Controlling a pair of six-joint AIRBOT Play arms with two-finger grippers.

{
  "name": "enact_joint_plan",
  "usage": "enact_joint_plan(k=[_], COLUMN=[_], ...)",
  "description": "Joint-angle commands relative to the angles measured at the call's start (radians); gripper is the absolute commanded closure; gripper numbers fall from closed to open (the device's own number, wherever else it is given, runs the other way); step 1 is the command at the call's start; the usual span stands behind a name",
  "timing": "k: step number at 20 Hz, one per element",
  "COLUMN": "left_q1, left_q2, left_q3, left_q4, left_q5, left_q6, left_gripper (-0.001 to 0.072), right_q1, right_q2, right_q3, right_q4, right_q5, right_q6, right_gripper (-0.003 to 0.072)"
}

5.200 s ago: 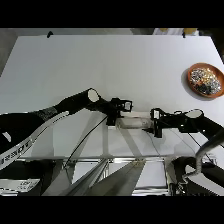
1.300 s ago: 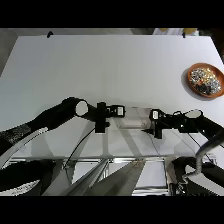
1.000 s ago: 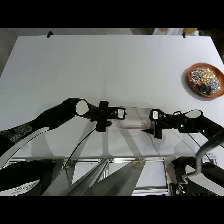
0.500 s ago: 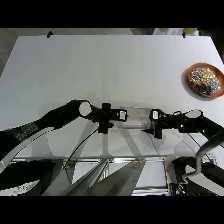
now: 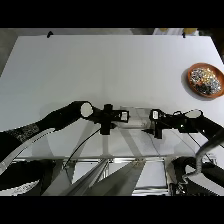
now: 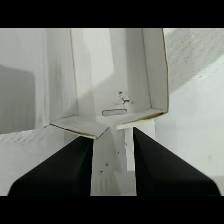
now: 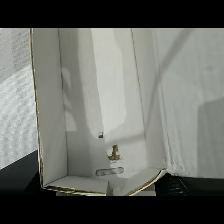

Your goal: Fold the box and place the chain.

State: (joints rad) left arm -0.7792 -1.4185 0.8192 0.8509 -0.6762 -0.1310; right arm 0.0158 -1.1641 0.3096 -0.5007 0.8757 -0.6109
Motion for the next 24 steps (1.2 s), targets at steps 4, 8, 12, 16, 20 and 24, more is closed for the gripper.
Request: enact_joint_plan(k=[4, 8, 12, 16, 20, 24], left_q1=[-0.005, -0.026, -0.045, -0.045, -0.042, -0.003], left_q2=[-0.002, -0.015, -0.032, -0.032, -0.018, 0.086], left_q3=[-0.001, 0.000, 0.000, 0.000, 0.000, 0.000], left_q4=[-0.054, -0.105, -0.140, -0.143, -0.130, -0.016], left_q5=[0.051, 0.089, 0.134, 0.128, 0.056, -0.074], left_q6=[0.000, 0.001, 0.001, 0.000, -0.027, -0.248], left_gripper=[0.0541, 0.0541, 0.0536, 0.0301, 0.0365, 0.0705], right_q1=[0.000, 0.000, 0.000, 0.000, 0.000, 0.000], right_q2=[0.000, 0.000, 0.000, 0.000, 0.000, 0.000], right_q3=[0.000, 0.000, 0.000, 0.000, 0.000, 0.000], right_q4=[0.000, 0.000, 0.000, 0.000, 0.000, 0.000], right_q5=[0.000, 0.000, 0.000, 0.000, 0.000, 0.000], right_q6=[0.001, 0.000, 0.000, 0.000, 0.001, 0.000], right_gripper=[0.0170, 0.0170, 0.0170, 0.0170, 0.0170, 0.0170])
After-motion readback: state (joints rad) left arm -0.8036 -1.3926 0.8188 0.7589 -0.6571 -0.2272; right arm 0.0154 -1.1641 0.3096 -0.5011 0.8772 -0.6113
